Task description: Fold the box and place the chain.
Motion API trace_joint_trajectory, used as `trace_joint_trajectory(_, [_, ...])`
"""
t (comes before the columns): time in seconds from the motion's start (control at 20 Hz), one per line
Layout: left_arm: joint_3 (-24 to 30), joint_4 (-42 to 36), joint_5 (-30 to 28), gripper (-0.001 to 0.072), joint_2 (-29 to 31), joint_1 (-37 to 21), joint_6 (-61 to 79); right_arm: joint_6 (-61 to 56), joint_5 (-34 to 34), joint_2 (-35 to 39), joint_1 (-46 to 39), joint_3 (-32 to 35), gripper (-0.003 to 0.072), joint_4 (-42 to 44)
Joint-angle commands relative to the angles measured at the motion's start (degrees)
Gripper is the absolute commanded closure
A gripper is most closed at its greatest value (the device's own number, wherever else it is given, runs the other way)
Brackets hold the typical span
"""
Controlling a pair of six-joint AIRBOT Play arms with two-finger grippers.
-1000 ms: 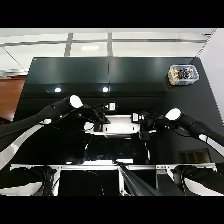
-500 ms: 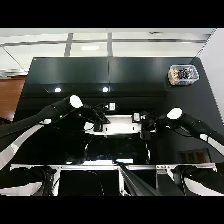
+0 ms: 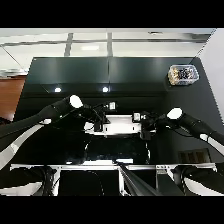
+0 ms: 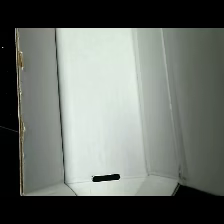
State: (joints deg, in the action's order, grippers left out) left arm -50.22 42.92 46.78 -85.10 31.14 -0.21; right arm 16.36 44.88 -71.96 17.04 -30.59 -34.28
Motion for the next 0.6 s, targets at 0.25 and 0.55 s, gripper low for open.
trace_joint_trajectory(0.25, [0.0, 0.0, 0.0, 0.0682, 0.0, 0.0, -0.2, -0.3, -0.6, 0.0, 0.3, 0.0, 0.0001, -0.3])
trace_joint_trajectory(0.55, [0.0, 0.0, 0.0, 0.0682, 0.0, 0.0, -0.2, -1.2, -1.6, 0.0, 0.5, 0.0, 0.0001, -0.2])
